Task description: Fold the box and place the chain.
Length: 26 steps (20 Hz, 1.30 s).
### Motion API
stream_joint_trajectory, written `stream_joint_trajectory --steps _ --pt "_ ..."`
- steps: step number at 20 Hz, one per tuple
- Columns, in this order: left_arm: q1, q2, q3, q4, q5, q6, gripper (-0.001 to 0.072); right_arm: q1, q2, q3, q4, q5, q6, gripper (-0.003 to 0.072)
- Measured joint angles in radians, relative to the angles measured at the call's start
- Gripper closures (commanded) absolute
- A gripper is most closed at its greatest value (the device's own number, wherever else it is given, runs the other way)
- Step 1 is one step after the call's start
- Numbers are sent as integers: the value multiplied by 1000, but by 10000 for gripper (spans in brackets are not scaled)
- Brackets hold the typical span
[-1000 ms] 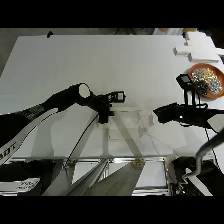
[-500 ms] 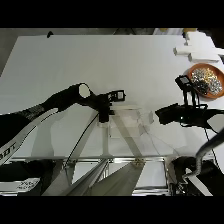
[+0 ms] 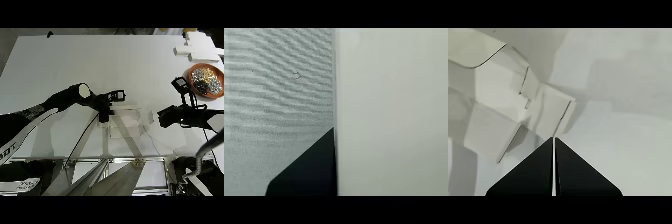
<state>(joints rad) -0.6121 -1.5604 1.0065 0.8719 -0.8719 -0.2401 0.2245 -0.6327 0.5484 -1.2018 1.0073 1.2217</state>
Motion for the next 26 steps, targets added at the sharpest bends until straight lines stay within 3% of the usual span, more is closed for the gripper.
stream_joint_trajectory --steps 9,15,16,17,18,19,21,26 --pt "0 0 0 0 0 0 699 10 -1 0 167 174 -417 671" --pt "0 0 0 0 0 0 699 192 -29 -8 180 164 -650 669" --pt "0 0 0 0 0 -1 699 220 -38 -16 166 150 -684 591" --pt "0 0 0 0 0 0 699 245 -48 -31 147 131 -716 325" --pt "0 0 0 0 0 0 699 262 -57 -52 129 103 -744 155" --pt "0 0 0 0 0 -1 699 274 -63 -75 109 70 -769 65" --pt "0 0 0 0 0 0 699 292 -71 -129 72 -13 -815 10" --pt "0 0 0 0 0 0 699 384 -80 -248 35 -228 -925 3"
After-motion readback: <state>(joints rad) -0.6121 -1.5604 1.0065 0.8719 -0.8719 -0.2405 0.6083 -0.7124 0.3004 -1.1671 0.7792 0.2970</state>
